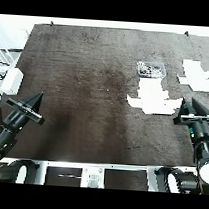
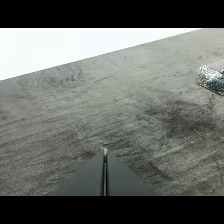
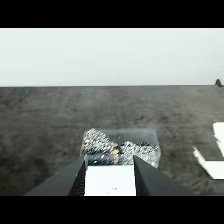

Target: Fold the box and place the chain.

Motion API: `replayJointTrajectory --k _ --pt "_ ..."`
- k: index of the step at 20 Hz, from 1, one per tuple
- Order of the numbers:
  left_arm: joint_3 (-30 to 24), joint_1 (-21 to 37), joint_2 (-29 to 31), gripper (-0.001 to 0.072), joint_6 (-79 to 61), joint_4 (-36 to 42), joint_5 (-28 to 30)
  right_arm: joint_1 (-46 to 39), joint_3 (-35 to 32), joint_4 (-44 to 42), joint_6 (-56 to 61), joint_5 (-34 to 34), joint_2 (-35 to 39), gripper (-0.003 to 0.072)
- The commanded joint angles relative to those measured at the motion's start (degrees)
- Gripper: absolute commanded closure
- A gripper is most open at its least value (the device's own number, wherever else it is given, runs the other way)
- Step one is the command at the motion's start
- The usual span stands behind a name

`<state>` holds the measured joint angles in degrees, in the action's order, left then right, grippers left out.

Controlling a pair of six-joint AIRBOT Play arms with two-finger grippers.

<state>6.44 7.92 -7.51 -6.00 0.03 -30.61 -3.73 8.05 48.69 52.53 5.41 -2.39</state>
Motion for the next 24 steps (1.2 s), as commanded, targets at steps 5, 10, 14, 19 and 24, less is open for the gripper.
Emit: replayJointTrajectory --k 5,10,14,19,24 --pt "-0.04 -0.02 0.04 0.0687 -0.02 0.0 0.0 -17.66 18.58 0.02 3.26 10.56 -30.64 0.0293" --pt "-0.04 0.0 0.04 0.0687 -0.02 0.0 0.0 -35.23 41.62 0.0 -2.16 41.9 -56.02 0.0113" --pt "-0.04 -0.02 0.04 0.0687 -0.02 0.0 0.0 -41.03 61.11 0.04 -5.09 61.7 -73.26 0.0113" --pt "-0.04 -0.02 0.04 0.0688 -0.02 0.0 0.0 -41.29 79.8 0.48 -5.01 77.46 -93.77 0.0113" --pt "-0.04 -0.02 0.04 0.0688 -0.02 0.0 0.0 -40.59 86.23 3.67 -5.27 81.85 -104.04 0.0113"
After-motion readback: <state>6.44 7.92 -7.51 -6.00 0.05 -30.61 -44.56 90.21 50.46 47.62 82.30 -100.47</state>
